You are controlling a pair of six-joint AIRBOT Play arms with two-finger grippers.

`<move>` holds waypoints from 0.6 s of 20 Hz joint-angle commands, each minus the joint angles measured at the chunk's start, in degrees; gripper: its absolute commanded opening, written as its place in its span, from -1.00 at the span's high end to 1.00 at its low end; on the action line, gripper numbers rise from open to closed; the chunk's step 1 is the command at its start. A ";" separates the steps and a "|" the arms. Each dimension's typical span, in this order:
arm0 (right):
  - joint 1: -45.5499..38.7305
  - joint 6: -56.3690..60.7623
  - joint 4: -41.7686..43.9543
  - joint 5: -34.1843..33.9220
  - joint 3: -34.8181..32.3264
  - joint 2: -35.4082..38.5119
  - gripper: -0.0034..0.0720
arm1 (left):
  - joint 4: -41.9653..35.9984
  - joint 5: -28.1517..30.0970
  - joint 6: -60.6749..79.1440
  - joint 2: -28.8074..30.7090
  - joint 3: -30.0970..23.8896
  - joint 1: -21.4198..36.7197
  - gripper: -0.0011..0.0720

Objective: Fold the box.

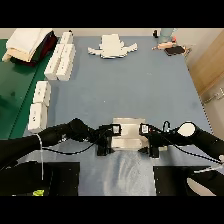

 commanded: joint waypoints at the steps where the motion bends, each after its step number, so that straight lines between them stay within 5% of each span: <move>1: -0.02 -0.02 0.00 0.00 0.04 0.04 -0.47 | 0.48 0.04 -0.81 -0.39 0.39 -0.04 -0.93; 3: -0.02 -0.02 0.00 0.00 0.04 0.04 -0.47 | 0.94 -0.09 -1.44 -0.39 0.39 -0.04 -0.93; 5: -0.02 0.00 0.00 0.00 0.04 0.04 -0.47 | 1.75 -0.09 -2.51 -0.39 0.39 -0.04 -0.47; 12: -0.02 -0.02 0.00 0.02 0.04 0.04 -0.47 | 2.12 -0.39 -2.75 -0.42 0.39 -0.04 -0.46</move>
